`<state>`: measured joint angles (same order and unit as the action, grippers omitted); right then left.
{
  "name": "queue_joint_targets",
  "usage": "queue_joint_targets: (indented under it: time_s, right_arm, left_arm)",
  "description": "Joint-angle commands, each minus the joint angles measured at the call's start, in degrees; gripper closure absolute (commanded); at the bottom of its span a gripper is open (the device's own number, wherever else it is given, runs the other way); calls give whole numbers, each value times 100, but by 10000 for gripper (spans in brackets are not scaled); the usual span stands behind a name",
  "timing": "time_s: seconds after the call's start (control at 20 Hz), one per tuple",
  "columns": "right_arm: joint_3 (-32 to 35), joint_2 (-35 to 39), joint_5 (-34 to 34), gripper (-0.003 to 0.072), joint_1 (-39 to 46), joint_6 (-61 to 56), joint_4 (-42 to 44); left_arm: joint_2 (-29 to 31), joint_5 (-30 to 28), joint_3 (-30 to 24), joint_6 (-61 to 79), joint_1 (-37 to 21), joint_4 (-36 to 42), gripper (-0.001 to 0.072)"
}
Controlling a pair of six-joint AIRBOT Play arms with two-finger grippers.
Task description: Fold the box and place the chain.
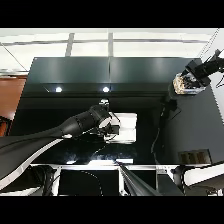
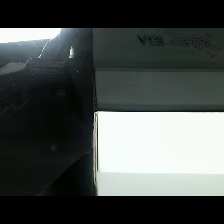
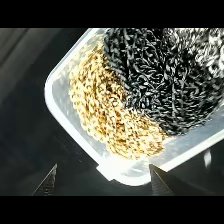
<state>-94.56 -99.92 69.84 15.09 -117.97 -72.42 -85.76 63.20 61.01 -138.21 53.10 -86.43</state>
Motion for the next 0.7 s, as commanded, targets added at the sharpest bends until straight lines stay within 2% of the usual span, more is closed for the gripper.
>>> queue_joint_targets:
  time_s: [0.0, 0.65]
  right_arm:
    - [-337, -374, 184, 111, 81, -933, 44]
    - [-337, -820, -280, 116, 74, -994, 162]
  left_arm:
    - [2, 7, -2, 2, -2, 9, 683]
    - [2, 33, -2, 2, 0, 13, 683]
